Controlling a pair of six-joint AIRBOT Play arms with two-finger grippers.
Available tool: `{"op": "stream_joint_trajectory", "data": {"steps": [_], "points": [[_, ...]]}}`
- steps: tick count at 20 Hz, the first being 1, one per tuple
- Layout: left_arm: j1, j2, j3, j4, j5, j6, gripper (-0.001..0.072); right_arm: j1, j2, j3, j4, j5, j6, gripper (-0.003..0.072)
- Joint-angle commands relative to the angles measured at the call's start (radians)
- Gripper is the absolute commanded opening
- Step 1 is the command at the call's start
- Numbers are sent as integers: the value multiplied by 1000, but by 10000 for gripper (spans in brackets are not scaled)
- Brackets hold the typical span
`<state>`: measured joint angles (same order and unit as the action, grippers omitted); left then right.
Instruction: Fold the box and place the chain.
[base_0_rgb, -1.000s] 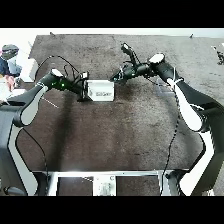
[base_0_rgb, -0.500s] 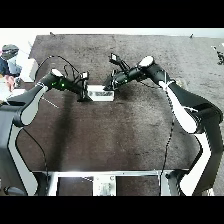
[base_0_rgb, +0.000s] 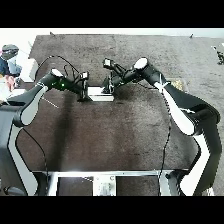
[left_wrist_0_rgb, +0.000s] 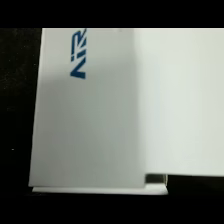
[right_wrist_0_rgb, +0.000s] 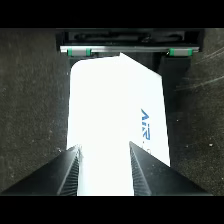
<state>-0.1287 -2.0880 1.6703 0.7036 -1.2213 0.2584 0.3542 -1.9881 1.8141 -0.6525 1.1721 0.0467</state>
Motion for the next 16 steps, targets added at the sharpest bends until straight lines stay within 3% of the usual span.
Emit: {"op": "stream_joint_trajectory", "data": {"steps": [1, 5, 13, 14, 16], "points": [[0, 0, 0, 0, 0, 0, 344, 16, -1, -1, -52, -54, 8, 366], [0, 0, 0, 0, 0, 0, 344, 14, 1, 0, -110, -117, 24, 363], [0, 0, 0, 0, 0, 0, 344, 14, 11, 1, -110, -93, 52, 333], [0, 0, 0, 0, 0, 0, 344, 14, 11, 1, -123, -84, 57, 219], [0, 0, 0, 0, 0, 0, 344, 14, 11, 1, -154, -77, 81, 223]]}}
